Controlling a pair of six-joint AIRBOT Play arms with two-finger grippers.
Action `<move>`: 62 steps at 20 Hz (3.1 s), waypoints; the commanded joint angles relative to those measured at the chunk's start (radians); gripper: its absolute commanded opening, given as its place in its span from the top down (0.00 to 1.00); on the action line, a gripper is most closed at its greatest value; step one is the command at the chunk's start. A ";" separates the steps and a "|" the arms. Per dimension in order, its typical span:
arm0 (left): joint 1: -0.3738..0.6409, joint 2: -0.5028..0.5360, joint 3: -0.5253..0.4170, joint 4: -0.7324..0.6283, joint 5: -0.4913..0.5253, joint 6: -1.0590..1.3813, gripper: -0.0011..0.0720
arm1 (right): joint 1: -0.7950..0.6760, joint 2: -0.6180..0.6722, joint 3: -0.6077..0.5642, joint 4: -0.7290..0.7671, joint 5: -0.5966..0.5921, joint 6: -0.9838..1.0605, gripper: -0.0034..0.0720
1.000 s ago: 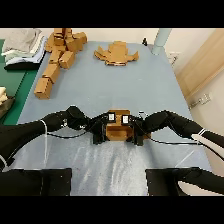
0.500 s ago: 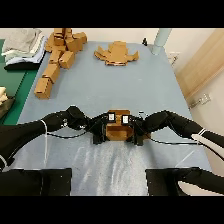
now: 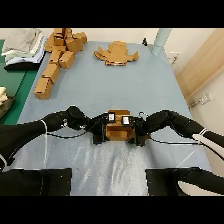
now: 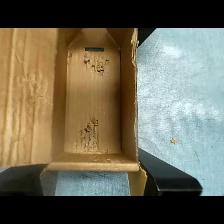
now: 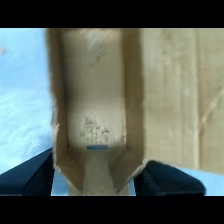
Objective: Fold the box.
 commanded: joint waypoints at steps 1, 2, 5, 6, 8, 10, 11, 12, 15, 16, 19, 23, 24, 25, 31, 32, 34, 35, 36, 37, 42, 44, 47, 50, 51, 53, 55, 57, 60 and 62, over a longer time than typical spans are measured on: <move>0.000 0.000 0.000 -0.001 0.001 -0.002 0.27 | -0.002 0.060 0.008 -0.051 -0.032 0.077 0.00; 0.000 0.000 0.000 -0.001 0.001 -0.002 0.27 | -0.002 0.095 0.008 -0.078 -0.035 0.116 0.00; 0.000 0.000 0.000 -0.001 0.001 -0.002 0.27 | -0.001 0.212 0.008 -0.156 -0.136 0.246 0.00; 0.000 0.000 0.000 0.000 0.001 -0.002 0.27 | -0.001 0.251 0.008 -0.169 -0.203 0.282 0.00; 0.000 0.000 0.000 -0.001 0.001 -0.002 0.27 | -0.001 0.316 0.008 -0.172 -0.325 0.362 0.00; 0.000 0.000 0.000 -0.001 0.001 -0.002 0.27 | -0.001 0.360 0.008 -0.139 -0.421 0.443 0.00; 0.000 0.000 0.000 -0.001 0.001 -0.002 0.27 | -0.001 0.375 0.008 -0.118 -0.467 0.513 0.00; 0.000 0.000 0.000 0.000 0.001 -0.002 0.27 | -0.001 0.388 0.008 -0.085 -0.531 0.646 0.00; 0.000 0.000 0.000 -0.001 0.001 -0.002 0.27 | -0.001 0.403 0.008 0.058 -0.597 0.990 0.00; 0.000 0.000 0.000 -0.001 0.001 -0.002 0.27 | -0.001 0.403 0.008 0.099 -0.585 1.088 0.00; 0.000 0.000 0.000 -0.001 0.001 -0.002 0.27 | 0.014 0.403 0.006 0.109 -0.519 1.340 0.00; 0.000 0.000 0.000 -0.001 0.001 -0.002 0.27 | 0.055 0.391 0.003 0.114 -0.329 1.529 0.00; 0.000 0.000 0.000 -0.001 0.001 -0.002 0.27 | 0.071 0.385 0.003 0.120 -0.301 1.553 0.01; 0.000 0.000 0.000 -0.001 0.001 -0.002 0.27 | 0.084 0.379 0.004 0.132 -0.272 1.565 0.03; 0.000 0.000 0.000 -0.001 0.001 -0.002 0.27 | 0.049 0.238 0.117 0.128 -0.022 1.521 0.95; 0.000 0.000 0.000 -0.001 0.001 -0.002 0.27 | 0.015 0.178 0.165 0.126 -0.031 1.487 0.95; 0.000 0.000 0.000 -0.001 0.000 -0.002 0.27 | -0.048 0.045 0.263 0.127 -0.082 1.402 0.95; 0.000 0.000 0.000 -0.001 0.001 -0.002 0.27 | -0.067 -0.018 0.304 0.127 -0.109 1.358 0.95; 0.000 0.000 0.000 -0.001 0.001 -0.002 0.27 | -0.073 -0.073 0.333 0.126 -0.126 1.316 0.95; 0.000 0.000 0.000 -0.001 0.001 -0.002 0.27 | -0.074 -0.117 0.345 0.128 -0.135 1.268 0.95; 0.000 0.000 0.000 -0.001 0.001 -0.002 0.27 | -0.052 -0.276 0.348 0.129 -0.135 1.110 0.95; 0.000 0.000 0.000 -0.001 0.001 -0.002 0.27 | -0.049 -0.289 0.348 0.135 -0.135 1.079 0.95; 0.000 0.000 0.000 -0.001 0.001 -0.002 0.27 | -0.049 -0.286 0.348 0.134 -0.137 1.067 0.95; 0.000 0.000 0.000 -0.001 0.001 -0.002 0.27 | -0.049 -0.286 0.348 0.135 -0.143 1.067 0.95; 0.000 0.000 0.000 -0.001 0.001 -0.002 0.27 | -0.049 -0.284 0.348 0.135 -0.143 1.067 0.95; 0.000 0.000 0.000 -0.001 0.001 -0.002 0.27 | -0.049 -0.274 0.348 0.135 -0.144 1.065 0.95; 0.000 0.000 0.000 0.000 0.001 -0.002 0.27 | -0.049 -0.264 0.349 0.135 -0.144 1.063 0.95; 0.000 0.000 0.000 -0.001 0.001 -0.002 0.27 | -0.050 -0.238 0.349 0.135 -0.143 1.056 0.95; 0.000 0.000 0.000 -0.001 0.001 -0.002 0.27 | -0.050 -0.141 0.349 0.130 -0.145 1.015 0.95; 0.000 0.000 0.000 0.000 0.001 -0.002 0.27 | -0.050 -0.056 0.348 0.100 -0.153 0.999 0.95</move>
